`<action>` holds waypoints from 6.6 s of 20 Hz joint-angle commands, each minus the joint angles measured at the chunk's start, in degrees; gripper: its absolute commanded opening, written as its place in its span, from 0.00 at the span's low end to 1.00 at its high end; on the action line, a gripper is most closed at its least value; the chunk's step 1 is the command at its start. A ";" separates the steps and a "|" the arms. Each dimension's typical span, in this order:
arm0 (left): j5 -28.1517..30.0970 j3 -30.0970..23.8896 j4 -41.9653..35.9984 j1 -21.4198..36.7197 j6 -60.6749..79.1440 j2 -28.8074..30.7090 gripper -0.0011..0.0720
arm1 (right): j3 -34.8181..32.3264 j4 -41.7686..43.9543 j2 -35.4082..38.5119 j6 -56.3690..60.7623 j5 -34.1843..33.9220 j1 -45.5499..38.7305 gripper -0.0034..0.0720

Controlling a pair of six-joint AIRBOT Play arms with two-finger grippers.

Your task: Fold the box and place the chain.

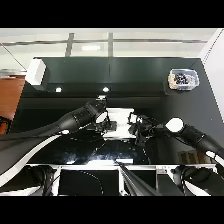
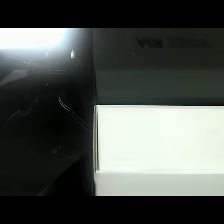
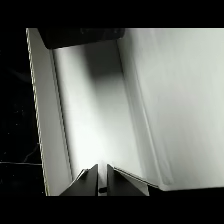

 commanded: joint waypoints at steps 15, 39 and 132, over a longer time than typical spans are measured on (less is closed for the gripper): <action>-0.31 0.02 0.20 0.02 0.11 0.00 0.05 | -3.56 -11.21 6.67 69.22 19.50 -44.15 0.13; -0.31 0.02 0.17 0.02 0.11 0.00 0.05 | 3.26 4.76 -4.87 59.82 25.35 -20.02 0.90; -0.31 0.02 0.17 0.00 0.11 0.00 0.05 | 25.86 -45.90 -16.57 128.10 22.84 14.60 0.12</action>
